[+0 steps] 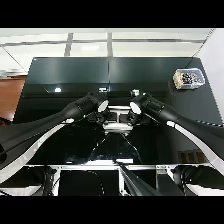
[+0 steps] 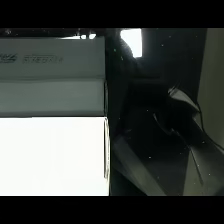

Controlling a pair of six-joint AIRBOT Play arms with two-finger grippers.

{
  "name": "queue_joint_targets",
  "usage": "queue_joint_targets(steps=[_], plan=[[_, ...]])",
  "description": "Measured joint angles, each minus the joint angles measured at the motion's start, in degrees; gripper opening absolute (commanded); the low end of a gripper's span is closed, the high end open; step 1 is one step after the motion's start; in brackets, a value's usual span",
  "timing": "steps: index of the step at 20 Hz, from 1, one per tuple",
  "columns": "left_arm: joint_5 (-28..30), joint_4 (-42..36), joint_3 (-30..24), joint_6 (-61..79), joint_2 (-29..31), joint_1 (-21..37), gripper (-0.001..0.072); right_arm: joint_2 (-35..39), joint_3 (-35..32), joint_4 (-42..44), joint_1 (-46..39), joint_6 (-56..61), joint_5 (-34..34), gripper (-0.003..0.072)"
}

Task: Fold the box and place the chain.

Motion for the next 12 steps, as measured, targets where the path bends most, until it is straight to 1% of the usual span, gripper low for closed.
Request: queue_joint_targets(steps=[1, 2, 3, 7, 10, 12], plan=[[0.0, 0.0, 0.0, 0.0, 0.0, 0.0, 0.0029, 0.0, 0.0, 0.0, 0.0, 0.0, 0.0, 0.0022], [0.0, 0.0, 0.0, -0.1, 0.0, 0.0, 0.0029, 0.0, 0.0, 0.1, -0.1, 0.0, 0.0, 0.0134], [-0.2, 0.0, 0.0, -0.3, 0.0, 0.0, 0.0029, 0.0, 0.0, 0.2, -0.3, 0.1, 0.0, 0.0288], [-0.3, 0.0, 0.0, -0.3, 0.0, 0.0, 0.0029, 2.3, 0.0, 0.2, -1.7, -3.1, 1.0, 0.0293], [-0.2, 0.0, 0.0, -0.2, 0.0, 0.0, 0.0029, 8.0, 0.2, 0.5, -3.1, -7.6, 2.0, 0.0293], [-0.2, 0.0, 0.0, -0.1, 0.0, 0.0, 0.0029, 13.6, 0.6, 0.4, -4.3, -10.5, 2.6, 0.0293]])
